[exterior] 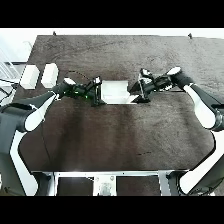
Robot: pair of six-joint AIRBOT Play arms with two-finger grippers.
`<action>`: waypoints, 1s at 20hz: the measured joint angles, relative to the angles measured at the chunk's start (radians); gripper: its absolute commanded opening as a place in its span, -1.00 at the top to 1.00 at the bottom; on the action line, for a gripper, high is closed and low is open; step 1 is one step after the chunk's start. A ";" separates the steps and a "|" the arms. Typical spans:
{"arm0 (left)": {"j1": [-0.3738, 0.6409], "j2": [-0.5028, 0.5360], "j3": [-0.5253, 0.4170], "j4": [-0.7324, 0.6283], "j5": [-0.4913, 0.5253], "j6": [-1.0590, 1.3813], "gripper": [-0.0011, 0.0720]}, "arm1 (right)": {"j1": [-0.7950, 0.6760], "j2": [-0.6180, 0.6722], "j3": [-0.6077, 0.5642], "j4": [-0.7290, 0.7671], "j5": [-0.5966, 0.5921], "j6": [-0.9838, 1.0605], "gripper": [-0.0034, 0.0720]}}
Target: Fold the box and place the chain.
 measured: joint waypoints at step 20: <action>-0.001 0.000 0.000 0.008 -0.024 0.006 -0.31 | 0.097 0.047 -0.031 0.205 -0.174 0.130 0.89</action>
